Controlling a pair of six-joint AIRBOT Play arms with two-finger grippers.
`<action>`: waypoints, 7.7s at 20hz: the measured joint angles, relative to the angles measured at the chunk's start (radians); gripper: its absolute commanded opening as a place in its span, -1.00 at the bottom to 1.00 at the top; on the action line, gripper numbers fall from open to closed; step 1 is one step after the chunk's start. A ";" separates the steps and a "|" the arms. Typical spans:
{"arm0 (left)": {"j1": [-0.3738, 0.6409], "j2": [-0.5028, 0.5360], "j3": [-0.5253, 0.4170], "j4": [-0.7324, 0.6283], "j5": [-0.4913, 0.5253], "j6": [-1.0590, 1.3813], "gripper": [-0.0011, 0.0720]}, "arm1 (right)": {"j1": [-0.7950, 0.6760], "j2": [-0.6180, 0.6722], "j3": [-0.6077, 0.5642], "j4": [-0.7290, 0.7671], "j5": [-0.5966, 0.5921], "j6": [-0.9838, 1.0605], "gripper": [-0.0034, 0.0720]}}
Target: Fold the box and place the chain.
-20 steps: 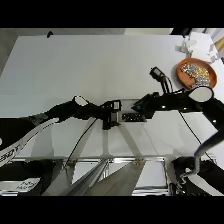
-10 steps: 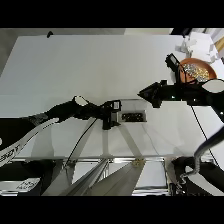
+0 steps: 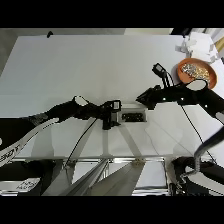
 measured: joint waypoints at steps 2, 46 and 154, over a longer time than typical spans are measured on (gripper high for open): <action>0.000 0.000 0.000 0.000 0.000 0.000 -0.94 | 0.016 -0.007 0.000 -0.024 0.003 -0.002 -0.50; 0.001 0.000 0.000 -0.002 0.004 -0.002 -0.94 | 0.265 0.123 0.000 -0.450 -0.014 -0.014 -0.46; 0.000 0.000 0.000 0.000 0.000 0.000 -0.94 | 0.048 0.351 -0.206 -0.929 0.395 1.263 -0.86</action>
